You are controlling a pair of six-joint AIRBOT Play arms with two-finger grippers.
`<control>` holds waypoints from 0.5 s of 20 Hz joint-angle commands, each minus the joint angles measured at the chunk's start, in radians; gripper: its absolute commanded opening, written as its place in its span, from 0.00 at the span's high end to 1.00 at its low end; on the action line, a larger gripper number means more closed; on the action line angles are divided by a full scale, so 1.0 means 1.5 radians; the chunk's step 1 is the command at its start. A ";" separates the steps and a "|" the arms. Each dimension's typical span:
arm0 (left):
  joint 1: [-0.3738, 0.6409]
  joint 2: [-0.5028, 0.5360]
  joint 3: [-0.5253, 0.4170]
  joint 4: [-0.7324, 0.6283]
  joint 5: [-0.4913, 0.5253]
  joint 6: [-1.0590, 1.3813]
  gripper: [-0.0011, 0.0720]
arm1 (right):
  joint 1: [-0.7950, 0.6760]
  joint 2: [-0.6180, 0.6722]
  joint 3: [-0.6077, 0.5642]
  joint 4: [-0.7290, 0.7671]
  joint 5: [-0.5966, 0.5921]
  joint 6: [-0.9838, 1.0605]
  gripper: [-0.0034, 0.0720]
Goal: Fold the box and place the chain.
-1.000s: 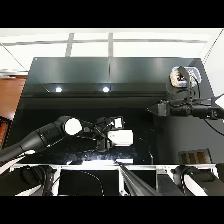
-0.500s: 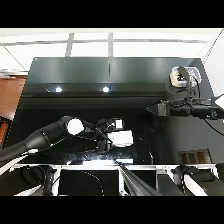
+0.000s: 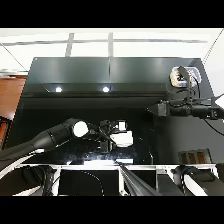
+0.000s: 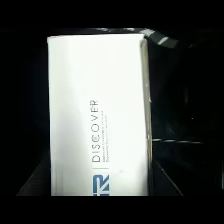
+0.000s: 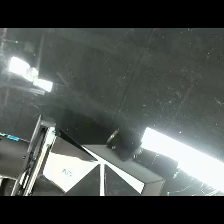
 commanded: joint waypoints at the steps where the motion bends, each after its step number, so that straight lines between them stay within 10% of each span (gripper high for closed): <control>1: -0.004 -0.017 0.000 0.002 0.018 -0.002 0.01 | 0.000 0.001 0.000 0.000 -0.001 0.000 0.90; 4: -0.009 -0.024 -0.001 0.008 0.020 -0.040 0.06 | 0.000 0.001 0.000 0.000 -0.002 0.001 0.90; 6: -0.003 -0.023 0.001 0.026 0.019 -0.084 0.37 | 0.000 0.001 0.000 0.000 -0.002 0.001 0.90; 10: 0.097 0.017 0.001 0.059 0.017 -0.128 0.45 | 0.000 0.001 0.000 0.000 -0.002 0.008 0.90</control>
